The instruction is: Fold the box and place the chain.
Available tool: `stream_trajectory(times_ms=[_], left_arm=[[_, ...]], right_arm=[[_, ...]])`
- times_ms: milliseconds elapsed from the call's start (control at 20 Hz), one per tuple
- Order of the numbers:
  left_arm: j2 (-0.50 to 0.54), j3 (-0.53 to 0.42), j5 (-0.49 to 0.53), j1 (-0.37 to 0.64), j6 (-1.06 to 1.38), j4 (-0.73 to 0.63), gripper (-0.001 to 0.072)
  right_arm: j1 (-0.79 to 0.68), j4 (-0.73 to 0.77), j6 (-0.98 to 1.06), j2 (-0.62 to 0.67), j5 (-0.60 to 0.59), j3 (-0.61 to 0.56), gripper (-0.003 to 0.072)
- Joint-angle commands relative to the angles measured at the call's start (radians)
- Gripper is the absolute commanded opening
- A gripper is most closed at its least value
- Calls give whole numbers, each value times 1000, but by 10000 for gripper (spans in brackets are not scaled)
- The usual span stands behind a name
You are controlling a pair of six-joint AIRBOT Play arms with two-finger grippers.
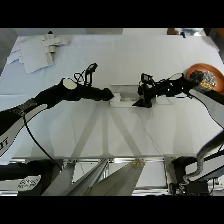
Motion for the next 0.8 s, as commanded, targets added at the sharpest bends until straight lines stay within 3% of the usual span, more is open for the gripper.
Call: stream_trajectory(times_ms=[0, 150, 450, 750], left_arm=[[-6, 17, 37, -12, -33, 7, 368], [-19, 21, 55, -24, -34, 13, 345], [-22, 21, 41, -48, -149, 251, 345], [-22, 60, 27, -47, -151, 275, 345]], right_arm=[[0, 0, 0, 0, 1, 1, 516], [0, 0, 0, 0, 1, 1, 516], [0, 0, 0, 0, 2, 1, 516], [0, 0, 0, 0, 2, 1, 516]])
